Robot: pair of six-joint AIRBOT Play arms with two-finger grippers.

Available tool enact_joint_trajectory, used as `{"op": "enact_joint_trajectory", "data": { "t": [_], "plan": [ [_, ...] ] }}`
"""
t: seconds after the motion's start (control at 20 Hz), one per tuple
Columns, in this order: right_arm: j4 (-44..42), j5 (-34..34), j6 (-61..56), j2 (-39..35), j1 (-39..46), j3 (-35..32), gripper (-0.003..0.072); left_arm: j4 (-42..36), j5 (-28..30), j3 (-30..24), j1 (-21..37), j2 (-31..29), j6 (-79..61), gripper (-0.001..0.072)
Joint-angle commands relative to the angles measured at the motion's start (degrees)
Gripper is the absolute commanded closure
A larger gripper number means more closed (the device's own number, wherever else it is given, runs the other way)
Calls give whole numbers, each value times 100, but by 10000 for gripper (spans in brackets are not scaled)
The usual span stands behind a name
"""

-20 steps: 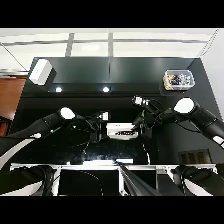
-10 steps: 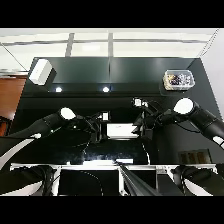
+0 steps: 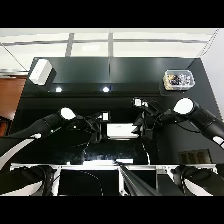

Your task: Fold the box and place the chain.

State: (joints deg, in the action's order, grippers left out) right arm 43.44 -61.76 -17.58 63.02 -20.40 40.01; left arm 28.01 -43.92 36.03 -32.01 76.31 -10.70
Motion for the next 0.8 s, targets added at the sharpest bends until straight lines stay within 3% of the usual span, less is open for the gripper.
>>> {"op": "enact_joint_trajectory", "data": {
  "t": [0.0, 0.75],
  "plan": [
    [7, 11, -15, -2, 0, -2, 375, 2, 7, 4, -2, 2, -2, 436],
    [-243, 26, -17, -2, 0, -2, 379, 2, 7, 4, -2, 2, -2, 436]
  ]
}}
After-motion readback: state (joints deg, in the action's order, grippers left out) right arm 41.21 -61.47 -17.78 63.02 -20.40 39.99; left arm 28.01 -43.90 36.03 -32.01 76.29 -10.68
